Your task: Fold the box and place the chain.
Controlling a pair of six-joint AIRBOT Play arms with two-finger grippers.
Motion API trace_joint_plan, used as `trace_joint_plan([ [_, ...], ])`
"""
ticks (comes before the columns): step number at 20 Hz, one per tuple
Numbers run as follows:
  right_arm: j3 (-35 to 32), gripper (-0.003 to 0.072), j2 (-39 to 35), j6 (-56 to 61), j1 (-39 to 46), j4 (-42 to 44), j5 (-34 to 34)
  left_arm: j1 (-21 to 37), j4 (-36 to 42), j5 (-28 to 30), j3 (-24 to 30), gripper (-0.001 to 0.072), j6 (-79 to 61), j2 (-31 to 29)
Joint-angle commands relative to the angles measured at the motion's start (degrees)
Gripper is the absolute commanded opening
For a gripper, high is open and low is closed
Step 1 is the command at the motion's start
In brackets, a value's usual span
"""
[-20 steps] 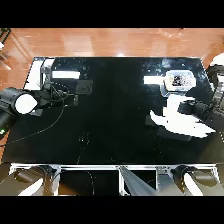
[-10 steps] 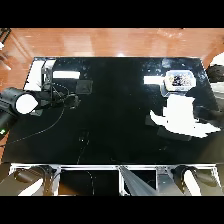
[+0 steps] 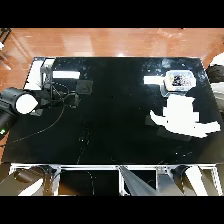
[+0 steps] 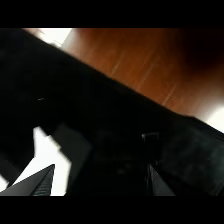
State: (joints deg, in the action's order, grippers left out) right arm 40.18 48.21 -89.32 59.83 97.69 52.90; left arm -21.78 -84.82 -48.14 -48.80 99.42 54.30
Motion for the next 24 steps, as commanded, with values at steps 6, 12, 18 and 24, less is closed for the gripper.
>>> trace_joint_plan([
  [6, 16.5, 0.0702, 25.68, -26.08, 5.05, 18.16, 21.62, -0.02, -0.02, 0.35, 0.0, 0.063, 0.02, 0.04],
  [12, 23.56, 0.0701, 40.09, -31.04, 5.05, 17.44, 30.29, -0.02, -0.04, 0.48, 0.0, 0.063, 0.02, 0.02],
  [18, 29.57, 0.0701, 52.11, -31.21, 4.85, 27.36, 39.71, -0.02, 0.0, 0.55, 0.0, 0.063, 0.04, 0.04],
  [24, 29.57, 0.0694, 54.75, -31.71, 0.74, 27.61, 42.84, -0.02, 0.0, 0.55, 0.0, 0.063, 0.02, 0.04],
])
